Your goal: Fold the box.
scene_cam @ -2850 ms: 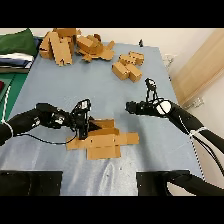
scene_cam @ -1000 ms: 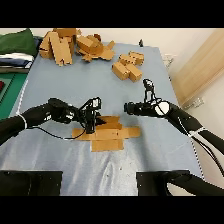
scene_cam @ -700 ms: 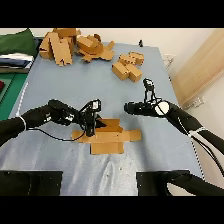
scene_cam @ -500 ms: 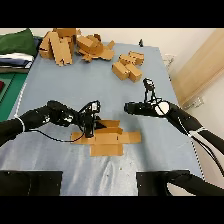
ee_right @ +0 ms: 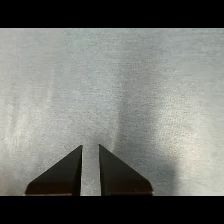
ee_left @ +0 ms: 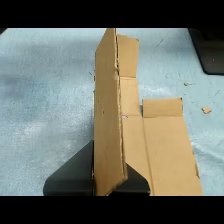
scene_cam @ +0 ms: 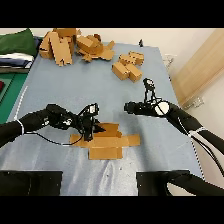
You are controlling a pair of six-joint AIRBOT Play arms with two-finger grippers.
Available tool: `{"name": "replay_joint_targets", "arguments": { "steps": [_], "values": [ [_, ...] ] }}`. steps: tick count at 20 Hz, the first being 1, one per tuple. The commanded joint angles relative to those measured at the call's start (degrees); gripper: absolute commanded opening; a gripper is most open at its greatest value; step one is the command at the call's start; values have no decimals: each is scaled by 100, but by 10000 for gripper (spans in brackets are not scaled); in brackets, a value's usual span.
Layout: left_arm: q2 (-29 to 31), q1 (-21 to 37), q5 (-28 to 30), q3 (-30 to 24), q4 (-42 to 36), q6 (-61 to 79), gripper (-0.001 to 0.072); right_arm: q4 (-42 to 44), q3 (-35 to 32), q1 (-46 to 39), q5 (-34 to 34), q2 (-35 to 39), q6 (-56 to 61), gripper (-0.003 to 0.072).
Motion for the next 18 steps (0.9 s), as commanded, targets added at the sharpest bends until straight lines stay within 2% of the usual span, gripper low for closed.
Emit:
{"name": "replay_joint_targets", "arguments": {
  "steps": [1,7,9,10,11,14,16,18],
  "values": [
    [2,0,-114,-15,44,-90,17,2,-2,0,4,0,2,159],
    [2,0,-219,-15,282,-446,17,0,-2,4,70,0,-2,159],
    [2,4,-199,-13,273,-455,17,-129,0,66,306,13,-74,152],
    [2,4,-199,-13,273,-455,17,-262,0,129,549,61,-214,76],
    [2,4,-201,-13,273,-455,17,-459,0,208,756,153,-238,74],
    [2,2,-208,-13,273,-455,17,-831,2,319,1294,750,-238,75],
    [2,2,-208,-13,273,-455,17,-1375,2,409,1805,1316,-258,74],
    [2,2,-208,-13,273,-455,17,-2055,-4,673,2396,1976,-258,2]
  ]
}}
